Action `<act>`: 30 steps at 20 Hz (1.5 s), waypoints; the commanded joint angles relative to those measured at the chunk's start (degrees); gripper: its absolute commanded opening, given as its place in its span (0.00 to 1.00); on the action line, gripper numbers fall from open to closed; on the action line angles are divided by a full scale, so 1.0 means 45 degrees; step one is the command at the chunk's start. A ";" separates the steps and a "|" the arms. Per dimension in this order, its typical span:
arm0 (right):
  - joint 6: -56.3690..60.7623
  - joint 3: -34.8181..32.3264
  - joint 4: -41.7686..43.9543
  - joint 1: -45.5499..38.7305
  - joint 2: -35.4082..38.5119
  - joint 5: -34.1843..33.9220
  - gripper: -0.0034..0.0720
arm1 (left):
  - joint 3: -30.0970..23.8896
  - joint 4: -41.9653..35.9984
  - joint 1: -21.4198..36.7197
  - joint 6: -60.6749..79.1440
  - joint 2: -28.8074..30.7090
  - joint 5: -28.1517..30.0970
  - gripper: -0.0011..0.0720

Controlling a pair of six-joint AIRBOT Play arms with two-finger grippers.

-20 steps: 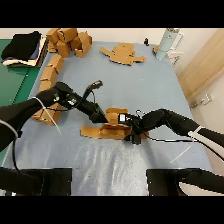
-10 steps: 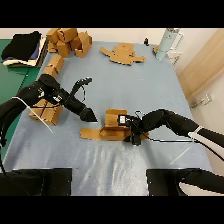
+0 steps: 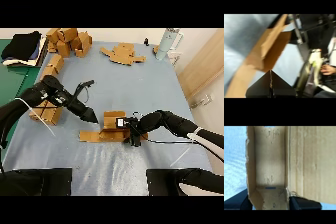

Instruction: Fold the box.

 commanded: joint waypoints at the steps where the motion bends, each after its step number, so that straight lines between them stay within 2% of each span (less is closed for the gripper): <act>1: -0.0010 -0.0010 -0.0078 0.0024 -0.0010 -0.0005 0.74 | 0.0291 -0.0913 -0.1185 -0.1088 -0.0393 0.1661 0.03; 5: -0.0010 -0.0010 -0.0078 0.0019 -0.0010 -0.0029 0.74 | 0.1554 -0.0903 -0.1360 -0.1836 -0.2108 0.2506 0.03; 7: -0.0010 -0.0015 -0.0083 0.0019 -0.0010 -0.0029 0.74 | 0.1855 -0.0850 -0.1379 -0.2317 -0.3060 0.2584 0.03; 9: -0.0010 -0.0015 -0.0078 0.0019 -0.0010 -0.0029 0.74 | 0.1885 -0.0068 -0.1404 -0.3070 -0.3837 0.2506 0.03; 12: -0.0010 -0.0015 -0.0083 0.0019 -0.0010 -0.0029 0.74 | 0.1880 0.1010 -0.1685 -0.3594 -0.4206 0.2312 0.03; 17: -0.0010 -0.0010 -0.0083 0.0019 -0.0010 -0.0029 0.74 | 0.1899 0.0243 -0.1860 -0.3497 -0.4095 0.2579 0.03; 19: -0.0010 -0.0010 -0.0083 0.0019 -0.0010 -0.0024 0.74 | 0.1894 0.0238 -0.1768 -0.3079 -0.3449 0.2569 0.03; 22: -0.0010 -0.0015 -0.0083 0.0019 -0.0005 -0.0029 0.74 | 0.1409 0.0476 -0.1734 -0.2905 -0.1307 0.2739 0.03; 25: -0.0010 -0.0010 -0.0083 0.0019 -0.0010 -0.0029 0.74 | -0.0296 0.0680 -0.1734 -0.2040 0.1651 0.3177 0.03; 27: -0.0010 -0.0010 -0.0083 0.0019 -0.0010 -0.0029 0.74 | -0.1501 0.0685 -0.1787 -0.0520 0.3463 0.3036 0.03; 30: -0.0010 -0.0015 -0.0083 0.0019 -0.0010 -0.0034 0.74 | -0.2943 0.0981 -0.1933 0.1311 0.5527 0.3055 0.03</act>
